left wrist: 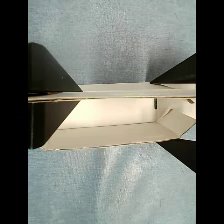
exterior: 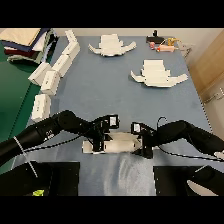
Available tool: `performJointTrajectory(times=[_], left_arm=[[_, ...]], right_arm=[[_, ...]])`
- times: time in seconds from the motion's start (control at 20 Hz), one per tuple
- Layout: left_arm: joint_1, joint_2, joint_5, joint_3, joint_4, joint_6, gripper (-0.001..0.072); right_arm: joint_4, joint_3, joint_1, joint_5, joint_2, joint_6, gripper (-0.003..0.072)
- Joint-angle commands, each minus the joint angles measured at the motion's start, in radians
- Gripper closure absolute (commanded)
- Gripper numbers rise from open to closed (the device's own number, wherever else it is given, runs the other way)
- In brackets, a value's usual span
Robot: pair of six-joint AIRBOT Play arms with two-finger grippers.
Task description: Fold the box.
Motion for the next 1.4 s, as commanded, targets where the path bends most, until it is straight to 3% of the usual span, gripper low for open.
performJointTrajectory(times=[0.0, 0.35, 0.45, 0.75, 0.85, 1.35], left_arm=[[0.000, 0.000, 0.000, 0.001, 0.000, 0.000, 0.0694], [0.000, 0.000, 0.000, 0.001, 0.000, 0.000, 0.0693], [0.000, 0.000, 0.000, 0.001, 0.000, 0.000, 0.0694], [0.000, 0.000, 0.000, 0.001, 0.000, 0.000, 0.0694], [0.000, 0.000, 0.000, 0.001, 0.000, 0.000, 0.0693], [0.000, 0.000, 0.000, 0.001, 0.000, 0.000, 0.0693]], right_arm=[[0.000, -0.001, 0.000, -0.001, -0.016, -0.004, -0.0009], [-0.006, -0.001, 0.003, 0.005, -0.041, -0.004, -0.0004], [-0.012, -0.001, 0.022, -0.010, -0.041, -0.004, 0.0075], [-0.023, -0.011, 0.039, 0.025, -0.042, -0.004, 0.0083], [-0.024, -0.011, 0.039, 0.028, -0.042, -0.004, 0.0179], [-0.047, -0.011, 0.038, 0.028, -0.042, -0.003, 0.0167]])
